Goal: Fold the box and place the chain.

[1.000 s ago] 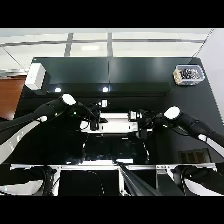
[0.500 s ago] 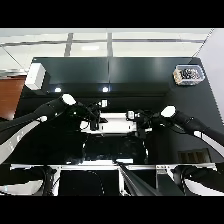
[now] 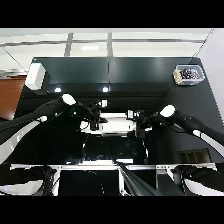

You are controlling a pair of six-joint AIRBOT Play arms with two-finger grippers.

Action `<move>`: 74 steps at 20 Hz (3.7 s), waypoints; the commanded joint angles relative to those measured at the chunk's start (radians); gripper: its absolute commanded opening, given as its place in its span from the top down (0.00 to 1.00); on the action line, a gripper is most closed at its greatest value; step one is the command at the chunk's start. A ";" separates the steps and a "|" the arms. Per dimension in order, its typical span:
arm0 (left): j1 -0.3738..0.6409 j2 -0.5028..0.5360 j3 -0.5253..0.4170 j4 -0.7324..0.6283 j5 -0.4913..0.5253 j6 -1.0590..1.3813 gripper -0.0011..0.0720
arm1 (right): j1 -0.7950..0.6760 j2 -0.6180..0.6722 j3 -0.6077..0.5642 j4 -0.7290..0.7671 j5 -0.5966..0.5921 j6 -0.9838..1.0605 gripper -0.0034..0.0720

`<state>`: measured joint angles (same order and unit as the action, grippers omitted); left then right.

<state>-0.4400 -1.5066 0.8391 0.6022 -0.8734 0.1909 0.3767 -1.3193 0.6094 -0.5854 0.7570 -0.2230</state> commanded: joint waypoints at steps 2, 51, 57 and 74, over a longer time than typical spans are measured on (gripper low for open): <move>-0.001 0.000 0.000 0.000 0.001 0.000 0.95 | 0.001 -0.002 0.000 -0.017 -0.001 0.010 0.02; -0.047 0.198 -0.055 0.096 0.239 -0.574 0.95 | 0.002 -0.002 0.000 -0.017 0.000 0.010 0.36; 0.138 0.445 -0.141 0.248 0.008 -0.549 0.95 | 0.002 -0.002 0.000 -0.017 0.000 0.010 0.36; 0.060 0.277 -0.254 0.065 0.027 -0.025 0.01 | 0.002 -0.002 0.000 -0.017 -0.001 0.010 0.36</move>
<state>-0.3641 -1.2011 0.5865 0.6975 -0.8455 0.1364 0.3775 -1.3201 0.6094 -0.6025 0.7559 -0.2138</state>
